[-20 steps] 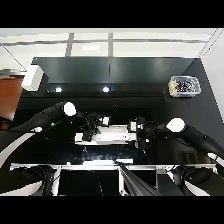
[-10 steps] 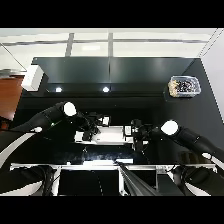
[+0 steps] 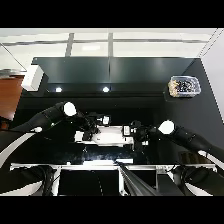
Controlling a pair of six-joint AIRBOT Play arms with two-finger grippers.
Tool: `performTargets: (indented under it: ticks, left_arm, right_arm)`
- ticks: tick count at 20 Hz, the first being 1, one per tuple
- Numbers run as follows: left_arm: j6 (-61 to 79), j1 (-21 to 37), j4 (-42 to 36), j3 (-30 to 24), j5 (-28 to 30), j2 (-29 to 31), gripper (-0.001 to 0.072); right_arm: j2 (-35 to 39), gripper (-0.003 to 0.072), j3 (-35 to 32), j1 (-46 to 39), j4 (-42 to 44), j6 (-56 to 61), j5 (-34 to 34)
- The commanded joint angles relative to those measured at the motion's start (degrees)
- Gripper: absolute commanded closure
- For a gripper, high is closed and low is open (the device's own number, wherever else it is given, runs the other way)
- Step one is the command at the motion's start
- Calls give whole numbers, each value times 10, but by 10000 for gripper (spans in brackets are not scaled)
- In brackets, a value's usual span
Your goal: Fold the box and place the chain.
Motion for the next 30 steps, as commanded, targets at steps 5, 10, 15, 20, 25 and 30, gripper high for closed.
performTargets:
  ticks: [5,10,15,20,25,30]
  left_arm:
    - [-5,0,0,0,1,0,683]
    - [-5,0,0,0,1,0,684]
    - [-5,0,0,0,1,0,684]
    - [-5,0,0,0,1,0,684]
    - [-5,0,0,0,1,0,684]
    - [-5,0,0,0,0,0,684]
  right_arm:
    - [-7,-22,0,1,2,0,-6]
    - [-16,-21,0,2,5,0,-10]
    - [-23,-22,0,17,11,5,-35]
    - [-23,-21,0,17,11,9,-48]
    - [-23,-22,0,17,10,10,-48]
    - [-23,-22,0,17,10,10,-48]
